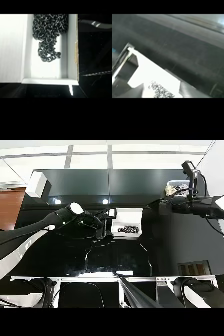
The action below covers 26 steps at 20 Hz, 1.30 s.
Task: Fold the box and place the chain.
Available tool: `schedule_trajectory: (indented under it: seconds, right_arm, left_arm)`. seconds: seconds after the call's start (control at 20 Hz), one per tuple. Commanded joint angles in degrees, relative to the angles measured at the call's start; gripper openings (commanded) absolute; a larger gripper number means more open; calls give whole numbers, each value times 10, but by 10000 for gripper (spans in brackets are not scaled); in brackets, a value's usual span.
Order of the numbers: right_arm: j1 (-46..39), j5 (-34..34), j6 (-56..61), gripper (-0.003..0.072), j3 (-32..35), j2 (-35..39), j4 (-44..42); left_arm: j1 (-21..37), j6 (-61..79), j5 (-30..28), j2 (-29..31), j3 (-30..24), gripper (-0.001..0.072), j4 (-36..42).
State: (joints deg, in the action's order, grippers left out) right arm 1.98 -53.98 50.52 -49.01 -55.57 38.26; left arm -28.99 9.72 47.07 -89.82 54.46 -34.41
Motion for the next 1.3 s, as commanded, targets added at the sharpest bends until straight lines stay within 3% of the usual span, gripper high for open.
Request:
schedule_trajectory:
  seconds: [0.0, 0.05, 0.15, 0.3, 0.65, 0.9, 1.15, 1.25]
  right_arm:
    - [17, 101, 41, 673, 0, -45, -10]
    - [31, 143, 41, 673, -2, -71, -38]
    - [62, 175, 39, 670, -27, -135, -85]
    - [98, 126, 26, 669, -54, -202, -46]
    - [80, -108, -78, 669, -95, -176, 135]
    - [109, -137, -261, 669, -86, -174, 127]
    - [130, -167, -332, 668, -85, -174, 106]
    - [130, -142, -341, 669, -81, -174, 105]
  left_arm:
    - [0, -1, -3, 0, 1, 454, -1]
    - [-1, -1, -3, 0, 1, 410, -1]
    - [-2, -1, -4, 0, 1, 403, -5]
    - [-4, -1, -3, 0, 1, 403, -9]
    - [-4, -1, -3, 0, 0, 403, -9]
    - [-4, -1, -3, 0, 0, 403, -10]
    - [-4, -1, -3, 0, 0, 403, -10]
    - [-6, -1, -3, 0, 0, 403, -12]
